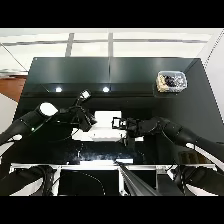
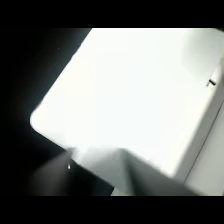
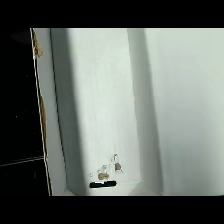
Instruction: Fold the box and place the chain.
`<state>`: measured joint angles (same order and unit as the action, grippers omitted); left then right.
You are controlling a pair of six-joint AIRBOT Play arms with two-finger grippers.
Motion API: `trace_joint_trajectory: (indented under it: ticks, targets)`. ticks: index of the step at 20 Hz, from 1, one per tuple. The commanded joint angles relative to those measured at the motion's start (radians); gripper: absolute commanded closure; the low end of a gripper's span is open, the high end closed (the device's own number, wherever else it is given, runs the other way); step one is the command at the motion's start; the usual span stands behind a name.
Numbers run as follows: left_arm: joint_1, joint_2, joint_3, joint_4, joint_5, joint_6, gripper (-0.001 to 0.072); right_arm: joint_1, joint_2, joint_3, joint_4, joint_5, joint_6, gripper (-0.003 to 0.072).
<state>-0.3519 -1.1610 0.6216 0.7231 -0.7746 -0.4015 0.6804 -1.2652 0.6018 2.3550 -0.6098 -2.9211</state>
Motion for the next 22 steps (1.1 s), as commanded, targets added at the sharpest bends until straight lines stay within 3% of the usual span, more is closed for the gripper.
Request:
trace_joint_trajectory:
  ticks: [1,4,6,7,10,13,18,20,21,22]
  targets:
    - [0.043,0.064,0.056,0.181,-0.082,-0.059,0.0007,0.001,0.000,0.000,0.000,0.003,0.006,0.0287]
    - [0.105,0.143,0.062,0.419,-0.190,-0.071,0.0008,0.001,0.000,0.000,0.000,0.004,0.008,0.0287]
    - [0.124,0.143,0.051,0.545,-0.278,-0.047,0.0008,0.001,0.000,0.000,0.000,0.005,0.008,0.0288]
    - [0.123,0.143,0.037,0.529,-0.298,0.010,0.0009,0.001,0.000,0.000,0.000,0.005,0.008,0.0287]
    - [0.091,0.143,-0.039,0.265,-0.279,0.259,0.0012,0.001,0.000,0.000,0.000,0.004,0.008,0.0287]
    - [0.028,0.139,-0.113,0.228,-0.141,0.439,0.0013,0.001,0.000,0.000,0.000,0.004,0.008,0.0287]
    - [-0.035,0.093,-0.117,0.151,-0.060,0.439,0.0018,0.001,0.000,0.000,0.000,0.004,0.008,0.0288]
    - [-0.034,0.079,-0.117,0.104,-0.060,0.439,0.0068,0.001,0.000,0.000,0.000,0.004,0.008,0.0288]
    - [-0.034,0.077,-0.117,0.102,-0.081,0.439,0.0210,0.001,0.000,0.000,0.000,0.004,0.008,0.0288]
    - [-0.034,0.077,-0.117,0.103,-0.103,0.439,0.0306,0.001,0.000,0.000,0.000,0.004,0.008,0.0288]
